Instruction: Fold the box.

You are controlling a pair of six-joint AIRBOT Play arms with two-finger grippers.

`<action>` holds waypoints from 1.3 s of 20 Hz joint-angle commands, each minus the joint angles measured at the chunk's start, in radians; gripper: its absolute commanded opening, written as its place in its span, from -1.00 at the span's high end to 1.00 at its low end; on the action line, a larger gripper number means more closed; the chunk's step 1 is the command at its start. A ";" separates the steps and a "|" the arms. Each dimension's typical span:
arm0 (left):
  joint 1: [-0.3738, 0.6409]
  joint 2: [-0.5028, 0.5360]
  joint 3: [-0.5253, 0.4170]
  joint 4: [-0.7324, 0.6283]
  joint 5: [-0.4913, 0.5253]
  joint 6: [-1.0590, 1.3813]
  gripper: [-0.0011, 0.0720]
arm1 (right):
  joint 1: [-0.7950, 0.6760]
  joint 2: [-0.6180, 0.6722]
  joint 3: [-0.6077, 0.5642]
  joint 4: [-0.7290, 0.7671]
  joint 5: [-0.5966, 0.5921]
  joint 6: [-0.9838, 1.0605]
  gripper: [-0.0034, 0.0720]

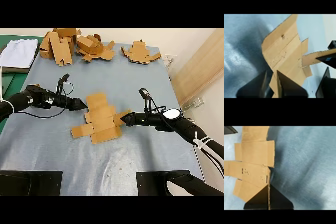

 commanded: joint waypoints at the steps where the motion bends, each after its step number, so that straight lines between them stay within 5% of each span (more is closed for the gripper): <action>1: 0.003 -0.035 0.002 0.003 0.006 -0.026 -0.31 | 0.007 0.003 -0.003 -0.061 -0.008 0.060 0.90; 16: -0.108 -0.200 0.172 -0.079 -0.043 0.026 -0.31 | 0.007 0.003 -0.003 -0.079 -0.016 0.095 0.90; 23: -0.116 -0.203 0.192 -0.080 -0.210 0.122 -0.30 | 0.007 0.003 -0.003 -0.135 -0.052 0.135 0.90; 25: -0.116 -0.203 0.192 -0.080 -0.251 0.155 0.16 | 0.007 0.003 -0.003 -0.135 -0.061 0.142 0.90; 26: -0.116 -0.203 0.192 -0.080 -0.253 0.159 0.16 | 0.007 0.003 -0.003 -0.135 -0.061 0.142 0.90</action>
